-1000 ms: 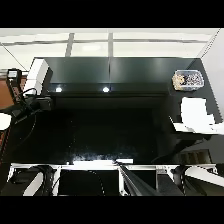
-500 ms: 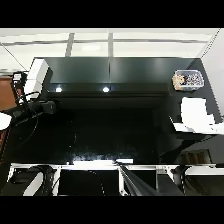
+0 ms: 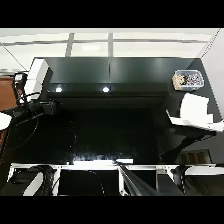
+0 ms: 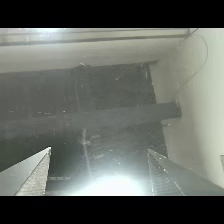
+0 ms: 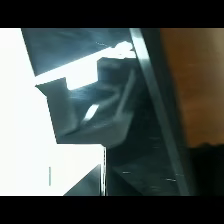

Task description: Fold the box and place the chain.

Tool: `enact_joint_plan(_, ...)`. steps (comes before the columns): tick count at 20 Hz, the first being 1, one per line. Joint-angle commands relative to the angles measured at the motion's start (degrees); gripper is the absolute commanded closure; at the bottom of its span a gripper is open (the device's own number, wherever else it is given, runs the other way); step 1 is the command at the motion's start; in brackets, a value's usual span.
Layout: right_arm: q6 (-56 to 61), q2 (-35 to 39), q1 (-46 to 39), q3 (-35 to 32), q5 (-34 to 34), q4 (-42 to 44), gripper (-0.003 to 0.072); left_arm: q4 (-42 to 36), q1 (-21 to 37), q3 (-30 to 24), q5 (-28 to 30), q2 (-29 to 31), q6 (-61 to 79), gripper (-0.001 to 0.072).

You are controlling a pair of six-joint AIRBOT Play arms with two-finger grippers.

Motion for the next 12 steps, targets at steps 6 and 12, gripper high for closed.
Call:
enact_joint_plan(6,-0.9,6.8,2.3,-5.5,4.2,24.7,0.0669,-0.1,0.0,0.0,-0.9,0.0,5.0,0.0011)
enact_joint_plan(12,-0.2,27.2,12.7,-24.9,-8.1,34.3,0.0669,-1.0,-3.6,0.0,-1.5,-0.5,4.9,0.0011)
